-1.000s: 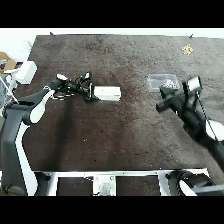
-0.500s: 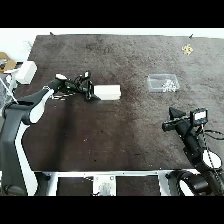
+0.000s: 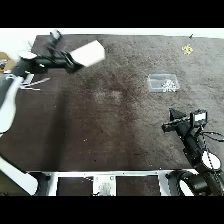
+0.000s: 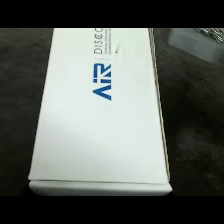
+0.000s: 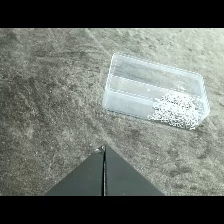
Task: Fold the box and place the chain.
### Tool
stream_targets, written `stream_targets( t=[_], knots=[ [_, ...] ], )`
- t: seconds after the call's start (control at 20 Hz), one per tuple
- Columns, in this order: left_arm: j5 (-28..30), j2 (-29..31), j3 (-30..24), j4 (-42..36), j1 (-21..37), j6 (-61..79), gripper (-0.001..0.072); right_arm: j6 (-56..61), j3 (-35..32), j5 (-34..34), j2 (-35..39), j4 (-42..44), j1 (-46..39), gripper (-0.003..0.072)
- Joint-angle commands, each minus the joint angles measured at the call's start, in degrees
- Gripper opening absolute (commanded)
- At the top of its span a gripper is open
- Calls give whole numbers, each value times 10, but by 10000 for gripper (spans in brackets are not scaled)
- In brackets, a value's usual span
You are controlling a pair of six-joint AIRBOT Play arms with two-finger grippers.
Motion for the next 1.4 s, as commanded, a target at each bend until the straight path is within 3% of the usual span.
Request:
stream_targets(
  t=[0.0,0.1,0.2,0.45,0.55,0.6,0.75,1.0,1.35],
  knots=[
    [150,117,-64,26,65,-103,5,0,0,0,1,0,0,4],
    [233,197,-151,26,103,-103,5,0,0,0,1,0,0,4],
    [275,272,-247,26,152,-108,5,0,0,0,1,0,0,4],
    [304,401,-455,28,300,-137,6,0,0,0,1,0,0,4],
    [318,420,-513,40,346,-150,6,0,0,0,1,0,0,4],
    [298,417,-532,67,369,-180,6,0,0,-1,1,0,0,4],
    [274,383,-547,214,393,-228,6,0,0,-3,1,-5,0,4],
    [260,324,-545,236,393,-227,6,0,0,-22,0,-5,0,4],
    [308,296,-544,281,393,-226,7,0,0,-36,0,-4,0,4]
  ],
)
